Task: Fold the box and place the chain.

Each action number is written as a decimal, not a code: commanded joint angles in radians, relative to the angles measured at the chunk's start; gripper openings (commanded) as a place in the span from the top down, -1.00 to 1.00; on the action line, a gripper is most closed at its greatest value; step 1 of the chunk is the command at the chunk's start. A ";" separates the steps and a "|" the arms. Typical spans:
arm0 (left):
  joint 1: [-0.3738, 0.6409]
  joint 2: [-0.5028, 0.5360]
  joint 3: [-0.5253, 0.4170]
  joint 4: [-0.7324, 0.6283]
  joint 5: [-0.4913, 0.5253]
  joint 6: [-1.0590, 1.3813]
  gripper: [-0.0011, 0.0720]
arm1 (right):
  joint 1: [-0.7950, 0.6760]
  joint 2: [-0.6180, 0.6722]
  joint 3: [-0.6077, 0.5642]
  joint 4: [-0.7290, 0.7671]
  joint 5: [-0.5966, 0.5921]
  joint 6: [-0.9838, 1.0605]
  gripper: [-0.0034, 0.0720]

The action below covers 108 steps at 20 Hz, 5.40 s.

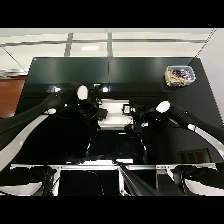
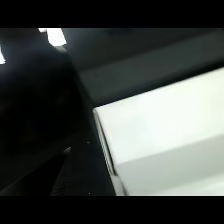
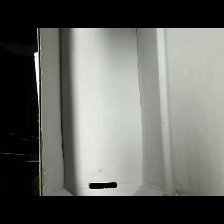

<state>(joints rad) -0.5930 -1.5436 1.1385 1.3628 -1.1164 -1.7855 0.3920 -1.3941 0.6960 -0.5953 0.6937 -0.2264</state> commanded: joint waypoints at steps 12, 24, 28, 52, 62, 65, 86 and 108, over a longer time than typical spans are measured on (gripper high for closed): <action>-0.120 -0.047 0.097 0.093 -0.048 -0.319 0.01 | 0.001 0.000 0.000 0.000 0.001 0.000 0.48; -0.131 -0.062 0.098 0.097 -0.055 -0.340 0.69 | 0.001 0.000 0.000 0.000 0.001 0.000 0.48; -0.130 -0.062 0.100 0.122 -0.071 -0.343 0.00 | 0.001 0.000 0.000 0.000 0.001 0.000 0.49; -0.135 -0.108 0.150 0.138 -0.115 -0.370 0.89 | 0.001 0.000 0.000 0.000 0.001 0.000 0.48; -0.136 -0.109 0.150 0.114 -0.115 -0.369 0.89 | 0.001 0.000 0.001 0.005 0.001 0.000 0.48; -0.136 -0.109 0.150 0.113 -0.115 -0.369 0.89 | 0.001 0.000 0.001 0.004 0.001 0.000 0.48; -0.136 -0.109 0.150 0.113 -0.123 -0.369 0.89 | -0.050 0.186 0.008 -0.260 0.116 0.235 -0.98; -0.135 -0.109 0.150 0.113 -0.122 -0.369 0.89 | 0.017 0.063 0.007 0.043 0.089 0.285 0.43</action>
<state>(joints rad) -0.7288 -1.6527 1.2877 1.4761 -1.2415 -2.1574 0.4088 -1.3254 0.7033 -0.5648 0.7692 0.0326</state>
